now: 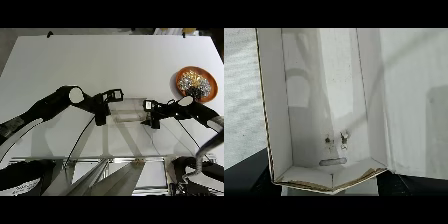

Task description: Fold the box and place the chain.

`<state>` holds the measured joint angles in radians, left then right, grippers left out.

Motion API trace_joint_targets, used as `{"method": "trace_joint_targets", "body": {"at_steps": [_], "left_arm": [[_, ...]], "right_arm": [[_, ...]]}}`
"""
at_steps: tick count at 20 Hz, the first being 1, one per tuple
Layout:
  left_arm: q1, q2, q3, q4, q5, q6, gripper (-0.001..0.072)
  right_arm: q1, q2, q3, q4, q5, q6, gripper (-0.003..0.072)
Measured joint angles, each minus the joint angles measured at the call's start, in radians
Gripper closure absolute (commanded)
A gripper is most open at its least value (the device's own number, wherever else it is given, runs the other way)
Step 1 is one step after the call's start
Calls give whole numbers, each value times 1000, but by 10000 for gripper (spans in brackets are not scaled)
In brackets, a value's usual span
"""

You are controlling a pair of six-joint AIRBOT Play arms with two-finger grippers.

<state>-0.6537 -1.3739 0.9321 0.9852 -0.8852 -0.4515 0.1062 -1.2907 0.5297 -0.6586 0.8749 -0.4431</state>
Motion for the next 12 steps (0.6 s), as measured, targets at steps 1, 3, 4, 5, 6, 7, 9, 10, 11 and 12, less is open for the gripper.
{"method": "trace_joint_targets", "body": {"at_steps": [1,3,4,5,6,7,9,10,11,12], "left_arm": [[1,-18,-5,-10,6,33,550],[2,-50,-10,-17,23,77,421],[2,-64,-12,-13,35,92,421],[2,-74,-13,-8,47,105,418],[2,-82,-14,-2,58,112,416],[2,-88,-15,5,68,120,413],[4,-95,-16,21,88,130,251],[4,-98,-16,33,97,135,197],[5,-99,-16,40,106,142,197],[5,-100,-16,45,113,150,197]], "right_arm": [[0,0,0,0,0,0,274],[0,0,0,0,0,0,274],[0,0,0,0,0,0,274],[0,0,0,0,0,0,274],[0,0,0,0,0,0,274],[0,0,0,0,0,0,274],[0,0,0,0,0,0,274],[0,0,0,0,0,0,274],[0,0,0,0,0,0,274],[0,0,0,0,0,0,274]]}}
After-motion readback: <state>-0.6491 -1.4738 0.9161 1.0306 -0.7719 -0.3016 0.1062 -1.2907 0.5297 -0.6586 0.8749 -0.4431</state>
